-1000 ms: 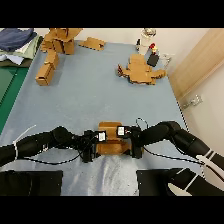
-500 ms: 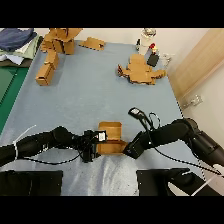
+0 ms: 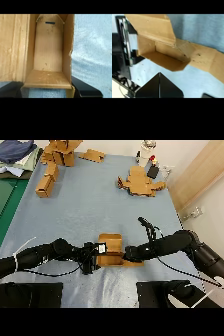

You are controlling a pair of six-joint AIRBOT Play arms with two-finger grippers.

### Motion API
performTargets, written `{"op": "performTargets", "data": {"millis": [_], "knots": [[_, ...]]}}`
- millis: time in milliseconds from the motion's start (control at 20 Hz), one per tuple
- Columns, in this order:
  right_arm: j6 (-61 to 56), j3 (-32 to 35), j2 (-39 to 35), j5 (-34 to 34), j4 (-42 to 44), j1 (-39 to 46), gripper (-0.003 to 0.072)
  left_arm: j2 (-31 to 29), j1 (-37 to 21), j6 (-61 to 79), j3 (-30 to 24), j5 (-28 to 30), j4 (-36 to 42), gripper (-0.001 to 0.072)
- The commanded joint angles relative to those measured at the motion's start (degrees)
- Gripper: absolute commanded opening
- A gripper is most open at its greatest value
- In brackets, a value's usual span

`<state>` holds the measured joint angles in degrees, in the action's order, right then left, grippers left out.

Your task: Fold the box.

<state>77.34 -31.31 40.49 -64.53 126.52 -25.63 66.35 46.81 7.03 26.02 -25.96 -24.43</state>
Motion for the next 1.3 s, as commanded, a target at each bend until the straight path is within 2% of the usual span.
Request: {"op": "performTargets", "data": {"millis": [0, 100, 300, 450, 600, 1100, 1250], "knots": [[-2.64, -0.24, 2.93, 8.59, 7.10, -0.52, 0.0002, 0.02, -0.02, 0.02, 0.00, 0.02, -0.02, 0.0526], [0.61, -2.05, 6.43, 10.32, 7.58, -0.39, 0.0002, 0.02, -0.02, 0.02, 0.00, 0.00, -0.02, 0.0527], [10.67, -7.87, 17.97, 13.75, 6.56, 1.49, 0.0002, 0.02, -0.02, 0.02, 0.00, 0.02, -0.02, 0.0527], [16.57, -10.16, 26.99, 13.66, 5.97, 1.66, 0.0002, 0.02, -0.02, 0.02, 0.00, 0.00, -0.02, 0.0526], [20.20, -10.14, 32.41, 12.15, 5.97, 0.87, 0.0002, 0.02, 0.00, 0.00, 0.00, 0.02, -0.02, 0.0526], [23.85, -10.60, 33.20, 12.07, 4.72, -0.46, 0.0001, 0.02, -0.02, 0.02, 0.00, 0.00, -0.02, 0.0527], [23.58, -16.57, 28.89, 2.49, -3.89, 3.67, 0.0000, 0.02, -0.02, 0.00, 0.00, 0.00, -0.02, 0.0526]]}}
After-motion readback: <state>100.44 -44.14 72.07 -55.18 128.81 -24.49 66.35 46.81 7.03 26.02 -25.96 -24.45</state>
